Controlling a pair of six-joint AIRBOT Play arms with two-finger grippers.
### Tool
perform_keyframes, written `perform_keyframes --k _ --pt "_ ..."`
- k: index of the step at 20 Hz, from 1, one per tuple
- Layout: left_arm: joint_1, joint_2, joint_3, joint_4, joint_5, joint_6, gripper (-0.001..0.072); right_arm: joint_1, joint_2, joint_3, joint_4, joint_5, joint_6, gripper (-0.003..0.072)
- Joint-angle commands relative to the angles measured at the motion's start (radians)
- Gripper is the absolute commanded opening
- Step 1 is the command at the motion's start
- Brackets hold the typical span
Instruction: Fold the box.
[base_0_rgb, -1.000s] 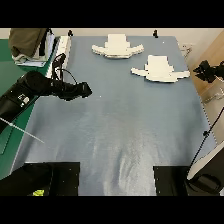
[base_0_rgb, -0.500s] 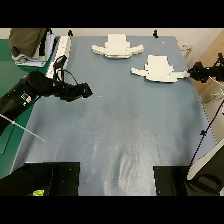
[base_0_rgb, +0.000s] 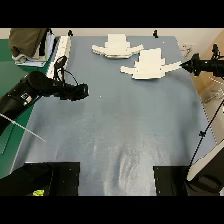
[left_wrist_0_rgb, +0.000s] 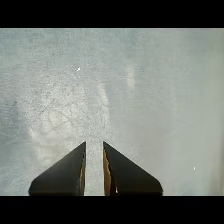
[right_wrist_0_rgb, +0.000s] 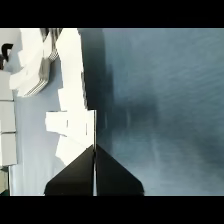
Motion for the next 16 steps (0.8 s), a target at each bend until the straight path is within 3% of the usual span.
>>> perform_keyframes --k 1,4,7,11,13,16 --pt "0.002 0.001 0.003 0.0 -0.024 0.01 0.0014 0.044 0.149 -0.177 -0.021 0.052 -0.015 0.0002" --pt "0.002 0.001 0.015 0.0 -0.077 0.029 0.0015 0.123 0.357 -0.468 -0.15 -0.005 0.023 0.0002" --pt "0.02 0.001 0.042 -0.007 -0.195 0.067 0.0014 0.208 0.591 -0.797 -0.198 -0.086 0.089 0.0002" --pt "0.146 0.001 0.053 -0.211 -0.414 0.238 0.0013 0.323 0.906 -1.181 -0.321 -0.128 0.226 0.0002" --pt "0.224 0.001 0.053 -0.315 -0.505 0.312 0.0013 0.378 1.061 -1.336 -0.377 -0.128 0.31 0.0002" --pt "0.273 0.001 0.053 -0.323 -0.555 0.345 0.0013 0.428 1.275 -1.522 -0.425 -0.139 0.433 0.0002"
